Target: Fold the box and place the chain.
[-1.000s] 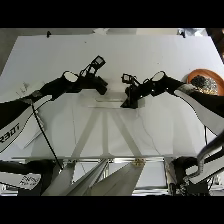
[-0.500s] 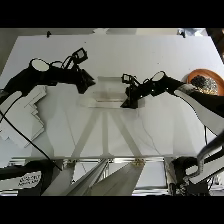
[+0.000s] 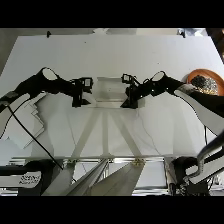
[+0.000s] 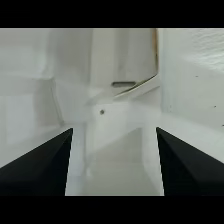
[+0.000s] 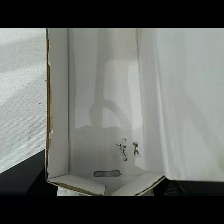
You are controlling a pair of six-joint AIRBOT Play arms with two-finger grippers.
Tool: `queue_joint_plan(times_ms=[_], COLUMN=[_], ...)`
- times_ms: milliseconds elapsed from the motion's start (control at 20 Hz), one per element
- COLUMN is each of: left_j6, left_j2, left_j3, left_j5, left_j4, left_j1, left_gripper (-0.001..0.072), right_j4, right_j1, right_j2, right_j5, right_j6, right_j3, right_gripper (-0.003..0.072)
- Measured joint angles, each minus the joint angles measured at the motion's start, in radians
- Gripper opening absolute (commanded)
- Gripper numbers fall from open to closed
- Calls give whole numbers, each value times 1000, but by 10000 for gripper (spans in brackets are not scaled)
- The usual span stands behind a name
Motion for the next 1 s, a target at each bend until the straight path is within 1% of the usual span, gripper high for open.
queue_joint_plan(times_ms=[100, 150, 200, 350, 450, 600, 700, 850, 900, 950, 1000], left_j6=[18, 24, 31, 45, 49, 52, 53, 55, 55, 55, 55], left_j2=[-19, -26, -30, -36, -38, -39, -39, -37, -34, -31, -26], left_j3=[-2, -3, -3, -4, -4, -4, -4, -4, -4, -4, -4], left_j5=[10, 18, 18, 23, 23, 35, 51, 66, 69, 69, 69], left_j4=[5, 5, 6, 8, 9, 8, 3, -5, -8, -10, -11], left_j1=[-21, -31, -37, -48, -52, -54, -54, -54, -54, -54, -54], left_gripper=[558, 484, 433, 419, 367, 334, 259, 257, 215, 154, 152], right_j4=[0, 0, 0, 0, 0, 0, 0, 0, 0, 0, 0], right_j1=[0, 0, 0, 0, 0, 0, 0, 0, 0, 0, 0], right_j2=[0, 0, 0, 0, 0, 0, 0, 0, 0, 0, 0], right_j5=[0, 0, 0, 0, 0, 0, 0, 0, 0, 0, 0], right_j6=[0, 0, 0, 0, 0, 1, 0, 0, 0, 0, 0], right_j3=[0, 0, 0, 0, 0, 0, 0, 0, 0, 0, 0], right_gripper=[500, 500, 500, 500, 500, 500, 500, 500, 500, 500, 500])
